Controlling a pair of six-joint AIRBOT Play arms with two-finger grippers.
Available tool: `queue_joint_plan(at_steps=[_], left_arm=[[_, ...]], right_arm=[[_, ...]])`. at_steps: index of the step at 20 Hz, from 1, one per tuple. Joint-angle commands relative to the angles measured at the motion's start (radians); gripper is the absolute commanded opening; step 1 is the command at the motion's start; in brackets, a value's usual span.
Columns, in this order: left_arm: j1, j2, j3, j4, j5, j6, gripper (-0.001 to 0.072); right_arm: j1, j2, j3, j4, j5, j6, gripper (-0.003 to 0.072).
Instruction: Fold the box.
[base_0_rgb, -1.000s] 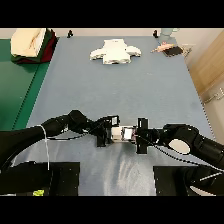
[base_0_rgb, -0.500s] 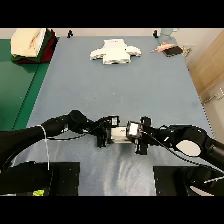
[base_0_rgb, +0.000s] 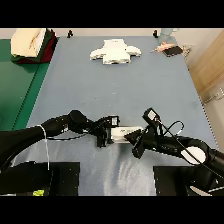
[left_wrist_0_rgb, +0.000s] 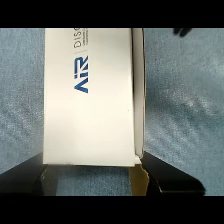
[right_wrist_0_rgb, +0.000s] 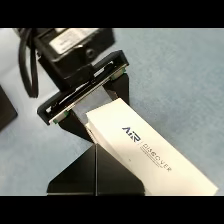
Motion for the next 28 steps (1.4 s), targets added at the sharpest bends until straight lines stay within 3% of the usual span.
queue_joint_plan(at_steps=[1,5,12,28], left_arm=[[0.0,0.0,0.0,0.0,0.0,0.0,0.0535],[0.0,0.0,0.0,0.0,0.0,0.0,0.0536],[0.0,0.0,0.0,0.0,0.0,0.0,0.0535],[0.0,0.0,0.0,0.0,0.0,0.0,0.0536]], right_arm=[[0.0,0.012,-0.065,0.144,-0.13,0.033,0.0004],[0.0,-0.003,-0.082,0.145,-0.174,0.061,0.0004],[0.001,-0.097,-0.083,0.151,-0.146,0.069,0.0004],[0.001,-0.141,-0.123,0.179,-0.117,0.074,0.0004]])
